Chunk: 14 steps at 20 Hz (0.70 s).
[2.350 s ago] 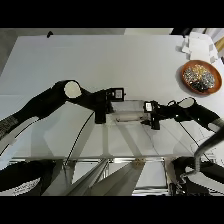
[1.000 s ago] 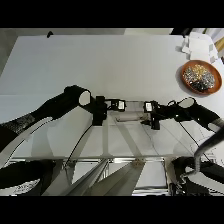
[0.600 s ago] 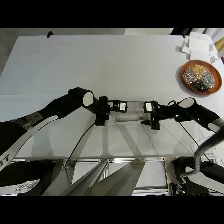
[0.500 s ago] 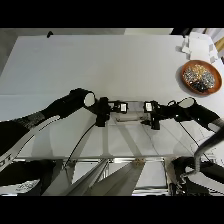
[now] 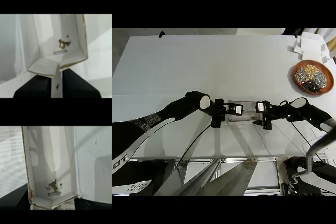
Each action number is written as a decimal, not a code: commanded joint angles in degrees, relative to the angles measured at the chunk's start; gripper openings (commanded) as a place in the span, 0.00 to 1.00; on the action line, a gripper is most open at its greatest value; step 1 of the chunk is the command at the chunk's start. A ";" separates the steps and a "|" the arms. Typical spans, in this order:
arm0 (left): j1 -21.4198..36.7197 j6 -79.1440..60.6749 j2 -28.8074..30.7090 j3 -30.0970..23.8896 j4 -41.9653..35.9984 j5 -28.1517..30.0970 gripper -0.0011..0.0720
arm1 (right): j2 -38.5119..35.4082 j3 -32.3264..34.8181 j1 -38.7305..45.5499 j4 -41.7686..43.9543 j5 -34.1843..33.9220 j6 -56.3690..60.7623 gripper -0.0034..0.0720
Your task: Fold the box and place the chain.
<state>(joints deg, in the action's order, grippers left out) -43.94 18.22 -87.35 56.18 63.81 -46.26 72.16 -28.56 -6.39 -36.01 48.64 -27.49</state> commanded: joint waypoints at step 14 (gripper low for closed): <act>-3.30 -3.65 -0.31 -0.02 -9.22 8.31 0.36 | -0.02 0.00 0.02 0.02 0.02 0.00 0.58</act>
<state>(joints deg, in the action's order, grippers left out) -46.78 14.90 -87.50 56.12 55.70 -38.61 72.16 -28.56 -6.31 -36.01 48.58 -27.40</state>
